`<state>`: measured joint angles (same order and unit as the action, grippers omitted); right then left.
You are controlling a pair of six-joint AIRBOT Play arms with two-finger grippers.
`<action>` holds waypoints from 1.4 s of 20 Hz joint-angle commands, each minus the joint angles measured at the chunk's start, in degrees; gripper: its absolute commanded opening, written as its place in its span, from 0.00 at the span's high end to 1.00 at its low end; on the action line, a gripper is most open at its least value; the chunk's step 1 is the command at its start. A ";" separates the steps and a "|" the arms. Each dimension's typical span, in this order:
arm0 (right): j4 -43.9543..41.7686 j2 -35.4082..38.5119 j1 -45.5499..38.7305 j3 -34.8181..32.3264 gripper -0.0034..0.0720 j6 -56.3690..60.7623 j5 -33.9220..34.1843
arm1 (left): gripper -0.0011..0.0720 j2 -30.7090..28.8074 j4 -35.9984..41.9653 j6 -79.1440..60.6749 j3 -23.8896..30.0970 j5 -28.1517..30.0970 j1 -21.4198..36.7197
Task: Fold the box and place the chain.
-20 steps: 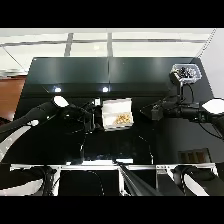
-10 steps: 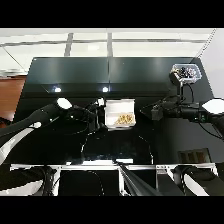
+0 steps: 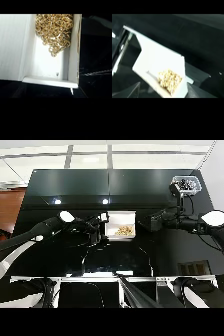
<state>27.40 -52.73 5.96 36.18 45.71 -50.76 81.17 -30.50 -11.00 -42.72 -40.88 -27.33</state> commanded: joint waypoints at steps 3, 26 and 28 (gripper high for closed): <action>-5.75 -4.66 3.65 6.34 0.02 5.35 17.03 | 0.44 0.02 -0.09 -0.79 -0.07 0.11 -0.15; 16.24 -19.21 14.86 14.51 0.02 -36.39 -7.76 | 0.44 0.02 -0.07 -0.76 -0.07 -0.28 -0.20; 16.39 -19.23 14.86 14.51 0.02 -36.41 -6.82 | 0.44 0.02 -0.07 -0.76 -0.07 -0.28 -0.20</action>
